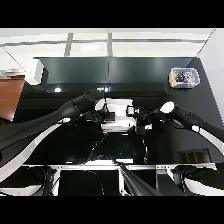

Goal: Fold the box and place the chain.

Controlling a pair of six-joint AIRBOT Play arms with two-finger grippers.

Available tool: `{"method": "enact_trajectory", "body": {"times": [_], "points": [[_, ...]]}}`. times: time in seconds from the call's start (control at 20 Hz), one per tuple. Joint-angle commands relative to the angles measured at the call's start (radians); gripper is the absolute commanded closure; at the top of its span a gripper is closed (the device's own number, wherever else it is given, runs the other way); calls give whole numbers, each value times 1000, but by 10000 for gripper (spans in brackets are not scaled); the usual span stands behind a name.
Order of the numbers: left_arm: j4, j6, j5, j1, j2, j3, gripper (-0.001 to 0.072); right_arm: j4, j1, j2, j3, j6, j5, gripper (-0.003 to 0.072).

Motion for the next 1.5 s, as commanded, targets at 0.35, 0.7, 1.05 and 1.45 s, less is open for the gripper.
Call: {"method": "enact_trajectory", "body": {"times": [0.35,0.7,1.05,1.45], "points": [[-16,0,13,1,-4,1,685,1,0,0,0,0,2,518],[-16,0,6,1,-4,1,684,8,-1,1,0,52,-24,-1],[-16,1,-9,1,-4,1,682,-210,-20,134,0,119,51,-21],[-16,0,-8,1,-4,1,682,-194,5,142,0,78,30,349]]}}
